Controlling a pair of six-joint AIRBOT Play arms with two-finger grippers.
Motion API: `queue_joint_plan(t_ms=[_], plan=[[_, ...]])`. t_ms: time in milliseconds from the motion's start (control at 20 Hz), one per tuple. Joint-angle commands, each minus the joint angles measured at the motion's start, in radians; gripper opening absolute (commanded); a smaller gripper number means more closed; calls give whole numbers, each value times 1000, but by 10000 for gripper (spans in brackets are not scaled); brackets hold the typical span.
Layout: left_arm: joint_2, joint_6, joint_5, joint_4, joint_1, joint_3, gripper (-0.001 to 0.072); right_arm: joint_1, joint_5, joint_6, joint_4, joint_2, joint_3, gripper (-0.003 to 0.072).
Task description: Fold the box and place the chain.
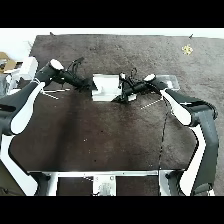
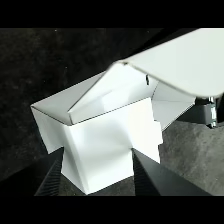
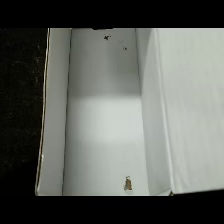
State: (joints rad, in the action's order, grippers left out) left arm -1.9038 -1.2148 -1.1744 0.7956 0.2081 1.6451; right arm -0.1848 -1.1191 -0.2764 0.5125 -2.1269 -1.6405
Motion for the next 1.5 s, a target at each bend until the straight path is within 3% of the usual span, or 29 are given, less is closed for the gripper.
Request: queue_joint_plan(t_ms=[0,150,650,900,1050,1450], plan=[[0,-208,5,203,58,41,459,0,0,0,0,0,-1,367],[0,-320,11,355,111,87,459,0,0,0,0,0,0,367],[-2,-515,29,578,206,106,437,0,0,0,0,0,0,367],[-116,-632,-154,761,258,278,408,0,0,0,0,0,-1,367],[-148,-701,-167,870,294,319,408,0,0,0,0,0,-1,367],[-188,-749,-145,932,324,338,339,0,0,0,0,0,0,367]])
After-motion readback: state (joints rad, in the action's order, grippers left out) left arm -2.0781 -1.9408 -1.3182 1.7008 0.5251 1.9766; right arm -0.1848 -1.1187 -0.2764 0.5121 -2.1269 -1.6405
